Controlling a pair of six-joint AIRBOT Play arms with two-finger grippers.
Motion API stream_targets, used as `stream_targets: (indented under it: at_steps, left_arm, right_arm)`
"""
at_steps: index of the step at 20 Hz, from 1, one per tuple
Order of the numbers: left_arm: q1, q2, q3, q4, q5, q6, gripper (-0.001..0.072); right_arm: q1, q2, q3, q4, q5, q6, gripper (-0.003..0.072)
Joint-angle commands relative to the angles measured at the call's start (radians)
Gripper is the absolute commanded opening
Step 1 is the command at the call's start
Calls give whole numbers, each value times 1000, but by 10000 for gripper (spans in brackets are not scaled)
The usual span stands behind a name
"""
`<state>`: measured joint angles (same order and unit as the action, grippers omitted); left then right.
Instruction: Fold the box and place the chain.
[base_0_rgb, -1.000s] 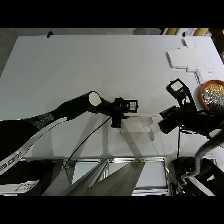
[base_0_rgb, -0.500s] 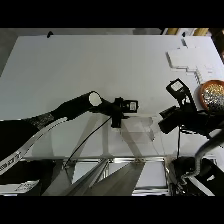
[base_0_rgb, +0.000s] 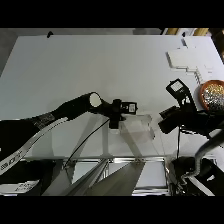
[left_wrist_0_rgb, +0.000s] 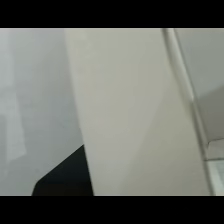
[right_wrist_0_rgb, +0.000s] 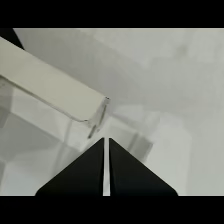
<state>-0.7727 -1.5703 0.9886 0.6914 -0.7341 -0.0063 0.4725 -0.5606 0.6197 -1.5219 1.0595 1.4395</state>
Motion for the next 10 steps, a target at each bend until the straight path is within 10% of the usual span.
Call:
stream_targets:
  at_steps: [1, 10]
  left_arm:
    - [1, 3, 2, -24, 8, -1, 91]
    - [-2, 25, 3, -24, -39, -6, 9]
  right_arm:
    - [-1, 0, 1, 2, 37, -99, 54]
    - [-1, 0, 1, 135, 132, -322, 36]
